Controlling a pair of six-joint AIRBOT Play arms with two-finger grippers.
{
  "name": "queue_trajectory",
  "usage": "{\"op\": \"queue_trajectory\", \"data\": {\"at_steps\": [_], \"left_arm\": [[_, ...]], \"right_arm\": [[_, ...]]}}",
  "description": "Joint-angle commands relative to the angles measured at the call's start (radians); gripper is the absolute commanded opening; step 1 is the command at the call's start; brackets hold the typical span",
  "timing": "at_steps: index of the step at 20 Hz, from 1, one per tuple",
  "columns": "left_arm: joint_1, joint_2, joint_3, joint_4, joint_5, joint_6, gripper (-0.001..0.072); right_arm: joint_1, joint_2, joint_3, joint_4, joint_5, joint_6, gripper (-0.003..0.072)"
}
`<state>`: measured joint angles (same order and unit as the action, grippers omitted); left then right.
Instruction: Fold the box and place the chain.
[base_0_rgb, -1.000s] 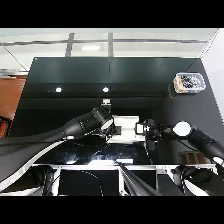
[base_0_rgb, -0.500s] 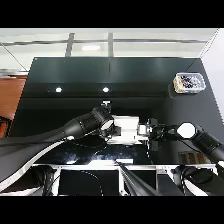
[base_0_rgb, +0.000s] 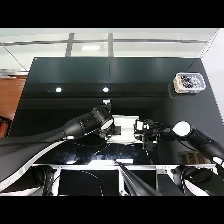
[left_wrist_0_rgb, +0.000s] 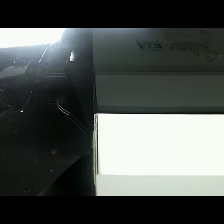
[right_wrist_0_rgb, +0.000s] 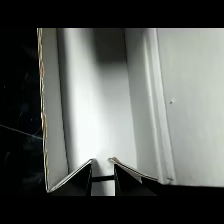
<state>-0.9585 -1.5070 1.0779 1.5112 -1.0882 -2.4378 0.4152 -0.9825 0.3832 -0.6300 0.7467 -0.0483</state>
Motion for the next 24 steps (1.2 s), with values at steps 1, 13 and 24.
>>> {"op": "queue_trajectory", "data": {"at_steps": [1, 13, 24], "left_arm": [[0.0, 0.001, 0.001, -0.002, 0.013, 0.0, 0.0029], [0.0, 0.001, 0.001, -0.003, 0.009, 0.0, 0.0028], [0.0, 0.001, 0.001, -0.005, 0.006, 0.0, 0.0028]], "right_arm": [[0.007, -0.007, 0.0, 0.036, -0.008, 0.0, 0.016], [0.006, -0.029, 0.0, 0.087, -0.024, 0.0, 0.0221], [-0.002, -0.027, 0.005, 0.061, -0.049, 0.214, 0.0011]]}}
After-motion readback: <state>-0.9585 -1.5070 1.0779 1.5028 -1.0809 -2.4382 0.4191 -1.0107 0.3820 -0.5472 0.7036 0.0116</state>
